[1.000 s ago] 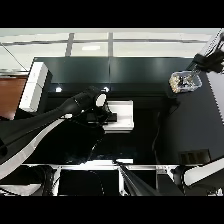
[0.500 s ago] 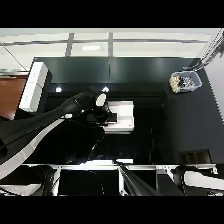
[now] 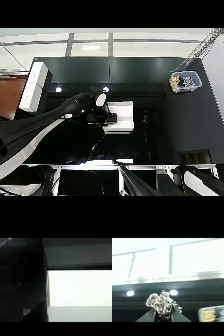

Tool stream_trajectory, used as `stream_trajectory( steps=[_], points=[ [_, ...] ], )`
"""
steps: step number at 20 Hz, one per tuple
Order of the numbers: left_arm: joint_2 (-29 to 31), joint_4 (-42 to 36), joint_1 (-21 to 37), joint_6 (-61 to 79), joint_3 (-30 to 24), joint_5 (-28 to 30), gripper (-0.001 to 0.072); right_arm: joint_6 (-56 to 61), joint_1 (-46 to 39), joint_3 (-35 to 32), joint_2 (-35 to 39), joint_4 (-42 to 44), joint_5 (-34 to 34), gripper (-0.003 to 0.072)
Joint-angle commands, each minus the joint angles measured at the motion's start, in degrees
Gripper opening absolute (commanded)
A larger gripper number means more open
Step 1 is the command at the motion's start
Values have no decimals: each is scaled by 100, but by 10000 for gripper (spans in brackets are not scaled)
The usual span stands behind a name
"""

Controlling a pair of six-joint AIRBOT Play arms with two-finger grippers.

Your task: Fold the box and place the chain.

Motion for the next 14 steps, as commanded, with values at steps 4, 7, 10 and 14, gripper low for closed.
stream_trajectory(
  steps=[4, 7, 10, 14],
  points=[
    [-2, 44, 39, 0, 2, 4, 28, -212, 848, -844, 579, 516, 1200, 14],
    [-2, 212, 39, -11, 2, -7, 28, -518, 1469, -1884, 586, 1207, 1357, 14],
    [-2, 234, 39, -28, 2, -109, 28, -588, 1867, -2667, 586, 1471, 1029, 14],
    [0, 522, 39, -262, 2, -278, 28, -800, 2006, -3263, 586, 2131, 684, 15]
  ],
)
